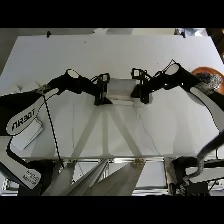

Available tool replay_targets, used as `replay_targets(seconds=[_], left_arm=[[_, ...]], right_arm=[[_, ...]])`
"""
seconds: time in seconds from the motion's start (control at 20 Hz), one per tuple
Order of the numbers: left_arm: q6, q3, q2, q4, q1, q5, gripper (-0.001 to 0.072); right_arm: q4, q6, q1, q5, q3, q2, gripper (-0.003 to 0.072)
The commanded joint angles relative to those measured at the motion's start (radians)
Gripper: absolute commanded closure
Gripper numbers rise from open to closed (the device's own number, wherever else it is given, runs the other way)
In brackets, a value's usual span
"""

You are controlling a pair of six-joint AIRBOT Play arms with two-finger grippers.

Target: Fold the box and place the chain.

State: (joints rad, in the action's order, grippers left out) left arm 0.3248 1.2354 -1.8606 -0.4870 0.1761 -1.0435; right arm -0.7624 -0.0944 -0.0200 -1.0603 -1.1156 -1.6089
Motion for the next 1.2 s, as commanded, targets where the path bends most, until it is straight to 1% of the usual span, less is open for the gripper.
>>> replay_targets(seconds=[0.0, 0.05, 0.1, 0.25, 0.35, 0.4, 0.55, 0.65, 0.8, 0.95, 1.15], left_arm=[[0.000, 0.001, 0.001, -0.001, 0.000, 0.001, 0.0194], [0.000, 0.001, 0.001, -0.001, 0.000, 0.001, 0.0194], [0.000, 0.001, 0.001, -0.001, 0.000, 0.001, 0.0194], [0.000, 0.001, 0.000, -0.001, 0.000, 0.001, 0.0194], [0.000, 0.001, 0.001, -0.001, 0.000, 0.001, 0.0194], [0.000, 0.001, 0.000, -0.001, 0.000, 0.001, 0.0194], [0.000, 0.001, 0.001, -0.001, 0.000, 0.001, 0.0194], [0.000, 0.001, 0.001, -0.001, 0.000, 0.001, 0.0194], [0.000, 0.001, 0.001, -0.001, 0.000, 0.001, 0.0194], [0.000, 0.001, 0.001, -0.001, 0.000, 0.001, 0.0194], [0.000, 0.001, 0.001, -0.001, 0.000, 0.001, 0.0194]], right_arm=[[0.004, 0.039, 0.000, 0.000, 0.000, -0.001, 0.0461], [0.003, 0.045, 0.000, 0.000, 0.000, -0.001, 0.0436], [0.003, 0.045, 0.000, 0.000, 0.000, -0.001, 0.0428], [0.008, 0.045, 0.000, -0.001, 0.000, -0.001, 0.0425], [0.008, 0.045, 0.000, -0.002, 0.000, -0.001, 0.0307], [0.008, 0.045, 0.000, -0.002, 0.000, -0.001, 0.0269], [0.008, 0.045, 0.000, -0.002, 0.000, -0.001, 0.0268], [0.008, 0.045, 0.000, -0.001, 0.000, -0.001, 0.0225], [0.008, 0.048, 0.000, 0.003, 0.000, -0.001, 0.0231], [0.031, 0.105, 0.000, 0.002, 0.000, -0.001, 0.0232], [0.045, 0.106, -0.018, -0.005, 0.000, -0.001, 0.0228]])
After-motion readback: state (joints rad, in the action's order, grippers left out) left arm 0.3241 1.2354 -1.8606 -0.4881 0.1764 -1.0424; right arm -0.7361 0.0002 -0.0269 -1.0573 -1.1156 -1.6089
